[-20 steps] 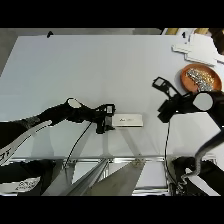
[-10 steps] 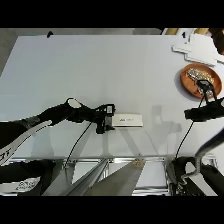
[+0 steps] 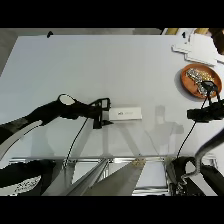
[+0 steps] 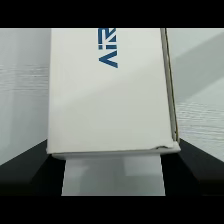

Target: Fold the box and place the chain.

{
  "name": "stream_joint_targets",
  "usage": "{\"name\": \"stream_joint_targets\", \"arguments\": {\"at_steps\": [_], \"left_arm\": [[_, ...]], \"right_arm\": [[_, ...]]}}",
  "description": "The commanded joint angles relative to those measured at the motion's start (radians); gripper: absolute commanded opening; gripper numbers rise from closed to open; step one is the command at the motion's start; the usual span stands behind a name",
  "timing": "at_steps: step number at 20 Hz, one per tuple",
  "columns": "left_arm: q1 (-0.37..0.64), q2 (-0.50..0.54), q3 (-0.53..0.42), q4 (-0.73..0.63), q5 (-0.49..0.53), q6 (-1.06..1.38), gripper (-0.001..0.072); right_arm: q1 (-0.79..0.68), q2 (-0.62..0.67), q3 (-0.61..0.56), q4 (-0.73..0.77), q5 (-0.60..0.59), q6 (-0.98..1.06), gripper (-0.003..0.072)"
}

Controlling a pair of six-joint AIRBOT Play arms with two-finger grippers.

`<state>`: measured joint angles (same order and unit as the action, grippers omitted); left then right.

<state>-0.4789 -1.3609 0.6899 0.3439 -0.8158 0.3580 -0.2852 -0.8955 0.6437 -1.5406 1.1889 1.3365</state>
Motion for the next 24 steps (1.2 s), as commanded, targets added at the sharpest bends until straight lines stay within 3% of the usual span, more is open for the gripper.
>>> {"name": "stream_joint_targets", "arguments": {"at_steps": [1,5,8,13,17,19,22,23,24], "left_arm": [[0.143,0.19,0.001,0.114,0.029,-0.215,0.0152],[0.39,0.394,0.001,0.423,0.092,-0.588,0.0153],[0.621,0.466,0.001,0.62,0.142,-0.873,0.0153],[0.938,0.404,0.0,0.644,0.15,-1.14,0.0153],[1.019,0.272,0.0,0.647,0.103,-1.17,0.0165],[1.018,0.2,0.0,0.702,0.061,-1.17,0.0338],[1.018,0.119,0.0,0.769,0.005,-1.171,0.0366],[1.017,0.108,0.0,0.768,-0.002,-1.171,0.0507],[1.014,0.104,0.0,0.759,0.0,-1.171,0.0712]], "right_arm": [[-0.002,0.001,0.0,0.0,0.001,0.002,0.0019],[-0.002,0.001,0.0,0.0,0.001,0.002,0.0019],[-0.002,0.001,0.0,0.0,0.001,0.002,0.0019],[-0.002,0.001,0.0,0.0,0.001,0.002,0.0019],[-0.002,0.001,0.0,0.0,0.001,0.002,0.0019],[-0.002,0.001,0.0,0.0,0.001,0.002,0.0019],[-0.002,0.001,0.0,0.0,0.001,0.002,0.0019],[-0.002,0.001,0.0,0.0,0.001,0.002,0.0019],[-0.002,0.001,0.0,0.0,0.001,0.002,0.0019]]}}
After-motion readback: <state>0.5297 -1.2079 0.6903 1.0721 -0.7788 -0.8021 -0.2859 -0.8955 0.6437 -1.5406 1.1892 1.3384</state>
